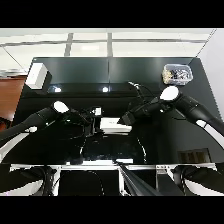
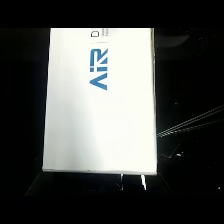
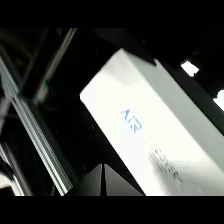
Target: Fold the box and place the chain.
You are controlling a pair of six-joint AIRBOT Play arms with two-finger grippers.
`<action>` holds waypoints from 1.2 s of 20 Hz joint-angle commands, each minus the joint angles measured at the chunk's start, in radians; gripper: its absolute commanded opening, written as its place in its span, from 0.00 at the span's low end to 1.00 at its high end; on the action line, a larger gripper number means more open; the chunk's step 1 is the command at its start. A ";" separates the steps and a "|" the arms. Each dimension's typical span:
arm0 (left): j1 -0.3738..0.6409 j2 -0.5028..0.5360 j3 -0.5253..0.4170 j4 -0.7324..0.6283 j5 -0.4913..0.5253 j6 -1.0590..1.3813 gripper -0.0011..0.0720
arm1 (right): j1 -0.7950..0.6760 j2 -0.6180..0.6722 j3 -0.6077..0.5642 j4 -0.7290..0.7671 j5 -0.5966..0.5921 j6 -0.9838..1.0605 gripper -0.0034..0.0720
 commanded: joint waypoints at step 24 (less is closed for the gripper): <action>0.002 0.005 0.000 0.002 0.001 -0.003 0.57 | -0.245 0.097 0.039 -0.078 0.301 0.069 0.07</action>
